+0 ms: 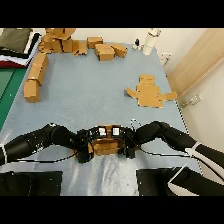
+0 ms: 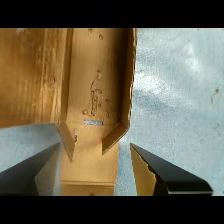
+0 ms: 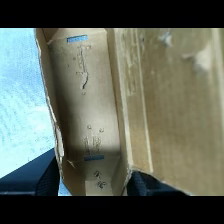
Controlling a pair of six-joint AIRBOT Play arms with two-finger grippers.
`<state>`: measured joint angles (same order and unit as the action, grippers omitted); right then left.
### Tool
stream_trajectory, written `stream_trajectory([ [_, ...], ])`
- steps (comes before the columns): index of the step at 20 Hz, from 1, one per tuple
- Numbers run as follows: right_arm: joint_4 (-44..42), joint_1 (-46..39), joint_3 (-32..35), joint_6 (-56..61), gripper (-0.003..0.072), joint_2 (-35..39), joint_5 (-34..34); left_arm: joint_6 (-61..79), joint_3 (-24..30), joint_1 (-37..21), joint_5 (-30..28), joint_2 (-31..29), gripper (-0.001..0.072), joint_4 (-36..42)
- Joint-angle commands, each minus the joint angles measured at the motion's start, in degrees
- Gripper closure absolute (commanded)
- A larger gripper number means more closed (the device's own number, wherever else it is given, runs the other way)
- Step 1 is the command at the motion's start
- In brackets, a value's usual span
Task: Fold the box.
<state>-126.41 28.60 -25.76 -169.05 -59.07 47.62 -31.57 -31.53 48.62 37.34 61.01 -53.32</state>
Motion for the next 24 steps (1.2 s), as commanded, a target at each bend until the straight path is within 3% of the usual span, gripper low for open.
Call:
stream_trajectory([
  [1, -0.02, 0.04, 0.00, 0.00, 0.0277, -0.02, 0.00, 0.04, -0.55, 0.33, -0.24, 0.42, 0.0229, 1.01],
  [2, -0.02, 0.04, 0.00, 0.00, 0.0277, -0.02, 0.00, 0.04, -0.55, 0.33, -0.13, 0.42, 0.0308, 1.03],
  [4, 0.00, 0.04, 0.00, 0.00, 0.0277, -0.02, 0.00, 0.02, -0.55, 0.35, 0.46, 0.42, 0.0311, 1.03],
  [5, 0.00, 0.04, 0.00, 0.00, 0.0276, -0.02, 0.00, 0.04, -0.55, 0.35, 1.07, 0.42, 0.0388, 1.01],
  [6, -0.02, 0.04, 0.00, 0.00, 0.0277, -0.02, 0.00, 0.24, -0.55, 0.33, 1.64, 0.42, 0.0560, 0.98],
  [7, -0.02, 0.04, 0.00, 0.00, 0.0277, -0.02, 0.00, 0.28, -0.55, 0.35, 1.62, 0.42, 0.0606, 1.01],
  [16, -0.02, 0.04, 0.00, 0.00, 0.0277, -0.02, 0.02, 2.64, -0.55, 0.50, -3.96, 0.44, 0.0607, 1.05],
  [20, -0.02, 0.04, 0.00, 0.00, 0.0277, -0.02, 0.02, 2.67, -0.52, 3.91, -8.68, 0.55, 0.0608, 1.07],
  [21, -0.02, 0.04, 0.00, 0.00, 0.0277, -0.02, 0.02, 2.62, -0.52, 5.03, -10.54, 0.63, 0.0629, 1.40],
  [22, -0.02, 0.04, 0.00, 0.00, 0.0277, -0.02, 0.02, 2.62, -0.52, 5.77, -12.07, 0.85, 0.0697, 2.69],
  [24, -0.02, 0.04, 0.00, 0.00, 0.0277, -0.02, 0.02, 2.64, -0.48, 6.29, -13.05, 1.14, 0.0697, 4.92],
])
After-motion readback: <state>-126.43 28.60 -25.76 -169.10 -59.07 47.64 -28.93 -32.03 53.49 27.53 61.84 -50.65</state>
